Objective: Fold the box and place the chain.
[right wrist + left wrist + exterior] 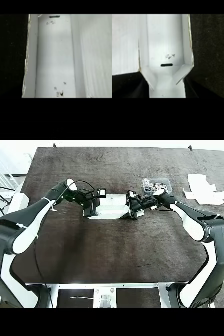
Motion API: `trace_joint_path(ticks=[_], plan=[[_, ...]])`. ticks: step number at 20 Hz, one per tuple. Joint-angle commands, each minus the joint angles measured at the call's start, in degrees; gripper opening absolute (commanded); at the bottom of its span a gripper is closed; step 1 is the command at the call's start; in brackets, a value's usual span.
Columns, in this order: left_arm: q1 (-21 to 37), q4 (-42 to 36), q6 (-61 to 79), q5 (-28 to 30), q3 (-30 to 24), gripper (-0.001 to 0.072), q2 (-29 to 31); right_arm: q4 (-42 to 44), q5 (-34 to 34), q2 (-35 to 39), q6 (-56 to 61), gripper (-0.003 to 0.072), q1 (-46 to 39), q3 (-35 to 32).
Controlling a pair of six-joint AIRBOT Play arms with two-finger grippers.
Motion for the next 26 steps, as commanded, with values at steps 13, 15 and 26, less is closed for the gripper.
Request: trace_joint_path(ticks=[13,15,26], plan=[[0.0,-7.2,1.3,1.0,0.0,0.0275,-0.7,0.0,0.0,0.0,0.0,0.0587,0.0,0.0],[0.0,-9.6,2.2,0.8,0.0,0.0277,-1.6,0.0,0.0,0.0,0.0,0.0587,0.0,0.0],[0.0,-12.5,2.8,1.7,0.0,0.0595,-3.1,0.0,0.0,0.0,0.0,0.0587,0.0,0.0]])
